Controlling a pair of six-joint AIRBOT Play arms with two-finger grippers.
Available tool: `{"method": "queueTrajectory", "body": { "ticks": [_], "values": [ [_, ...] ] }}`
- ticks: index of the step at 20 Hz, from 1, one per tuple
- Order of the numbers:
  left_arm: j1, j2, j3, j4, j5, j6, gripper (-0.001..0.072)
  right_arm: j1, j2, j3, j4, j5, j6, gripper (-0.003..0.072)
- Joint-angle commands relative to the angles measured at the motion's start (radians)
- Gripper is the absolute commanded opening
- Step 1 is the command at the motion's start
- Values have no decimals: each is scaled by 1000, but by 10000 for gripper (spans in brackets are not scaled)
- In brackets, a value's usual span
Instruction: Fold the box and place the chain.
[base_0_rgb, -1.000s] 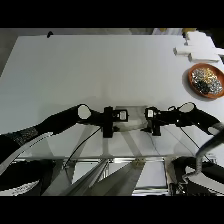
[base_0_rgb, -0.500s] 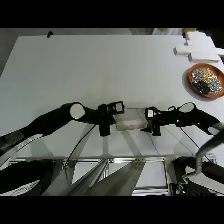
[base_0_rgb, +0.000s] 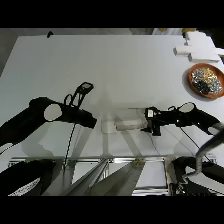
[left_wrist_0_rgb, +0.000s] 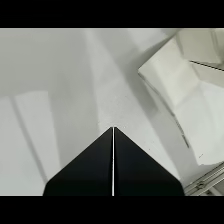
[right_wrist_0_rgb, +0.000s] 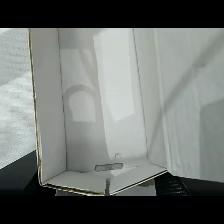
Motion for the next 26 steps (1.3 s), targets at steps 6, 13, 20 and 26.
{"method": "queueTrajectory", "body": {
  "ticks": [6,13,20,26],
  "values": [
    [6,-120,-137,-420,285,-41,7,0,-1,0,0,0,0,317],
    [-68,-252,-136,-607,290,115,7,0,-1,0,0,0,0,317],
    [-87,-234,-7,-599,239,159,60,0,-1,0,0,0,0,317],
    [-91,-234,42,-554,208,154,155,0,-1,0,0,0,0,317]
  ]
}}
